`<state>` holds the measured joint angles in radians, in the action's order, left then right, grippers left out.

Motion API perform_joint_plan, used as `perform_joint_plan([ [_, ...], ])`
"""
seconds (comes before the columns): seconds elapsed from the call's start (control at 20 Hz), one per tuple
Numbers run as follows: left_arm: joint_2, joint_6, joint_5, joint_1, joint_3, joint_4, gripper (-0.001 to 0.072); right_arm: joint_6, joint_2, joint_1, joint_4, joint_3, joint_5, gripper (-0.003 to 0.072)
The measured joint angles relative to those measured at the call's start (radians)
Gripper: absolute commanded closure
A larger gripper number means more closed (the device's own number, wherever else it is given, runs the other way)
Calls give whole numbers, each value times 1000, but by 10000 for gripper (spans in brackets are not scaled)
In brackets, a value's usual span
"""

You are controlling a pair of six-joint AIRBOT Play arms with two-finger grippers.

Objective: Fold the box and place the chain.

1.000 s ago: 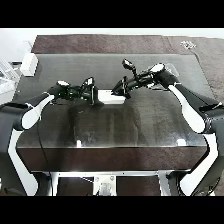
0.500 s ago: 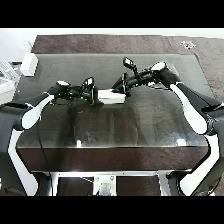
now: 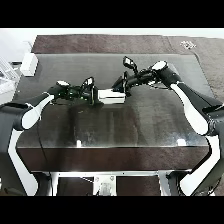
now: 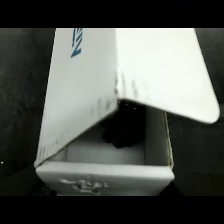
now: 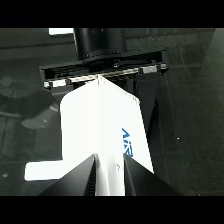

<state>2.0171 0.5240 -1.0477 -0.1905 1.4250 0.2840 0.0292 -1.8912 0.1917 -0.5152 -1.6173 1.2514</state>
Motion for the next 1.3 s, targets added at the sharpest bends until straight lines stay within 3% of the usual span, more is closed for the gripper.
perform_joint_plan([
  [1.3, 0, -2, 3, 1, 0, -2, 317, 80, 0, 21, -4, 51, -102, 493],
])
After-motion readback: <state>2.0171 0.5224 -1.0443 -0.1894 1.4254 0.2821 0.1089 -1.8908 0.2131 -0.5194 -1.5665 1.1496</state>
